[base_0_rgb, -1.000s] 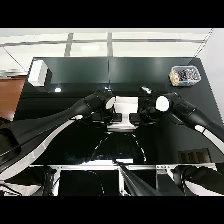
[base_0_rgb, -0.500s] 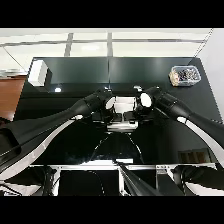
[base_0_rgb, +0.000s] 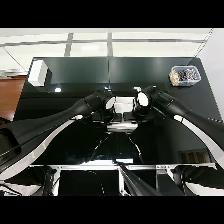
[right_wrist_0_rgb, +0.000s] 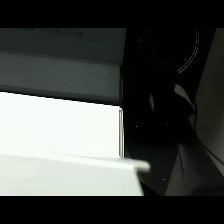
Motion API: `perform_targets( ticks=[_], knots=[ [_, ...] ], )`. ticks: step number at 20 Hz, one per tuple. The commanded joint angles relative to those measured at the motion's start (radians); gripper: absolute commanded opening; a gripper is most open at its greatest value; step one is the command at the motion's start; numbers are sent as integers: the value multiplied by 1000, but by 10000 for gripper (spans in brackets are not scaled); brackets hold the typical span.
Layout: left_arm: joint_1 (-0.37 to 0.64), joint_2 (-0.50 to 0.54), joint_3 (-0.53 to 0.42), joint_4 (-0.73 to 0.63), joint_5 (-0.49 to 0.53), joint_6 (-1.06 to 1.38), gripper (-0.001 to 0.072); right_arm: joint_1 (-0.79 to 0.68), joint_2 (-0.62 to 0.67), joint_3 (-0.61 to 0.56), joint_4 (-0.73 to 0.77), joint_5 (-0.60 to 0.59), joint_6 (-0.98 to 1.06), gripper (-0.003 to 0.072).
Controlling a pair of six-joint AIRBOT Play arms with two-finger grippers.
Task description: Fold the box and place the chain.
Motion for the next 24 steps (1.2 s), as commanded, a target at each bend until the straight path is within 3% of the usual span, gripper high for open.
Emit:
perform_targets(
  ticks=[1, 2, 21, 22, 24],
  knots=[
    [0, 0, 0, 0, 1, -1, 28, 1, 0, 1, 4, 6, 1, 164],
    [0, 0, 0, 0, 1, 0, 28, 1, 0, 2, 4, 5, 0, 127],
    [0, 0, 0, 0, -2, 0, 28, 0, -54, 1, 0, -35, 15, 126],
    [0, 0, 0, 0, -2, 0, 28, 0, -53, 1, 0, -35, 23, 13],
    [0, 0, 0, 0, -2, 0, 28, 0, -53, 1, -1, -37, 26, 8]
  ],
)
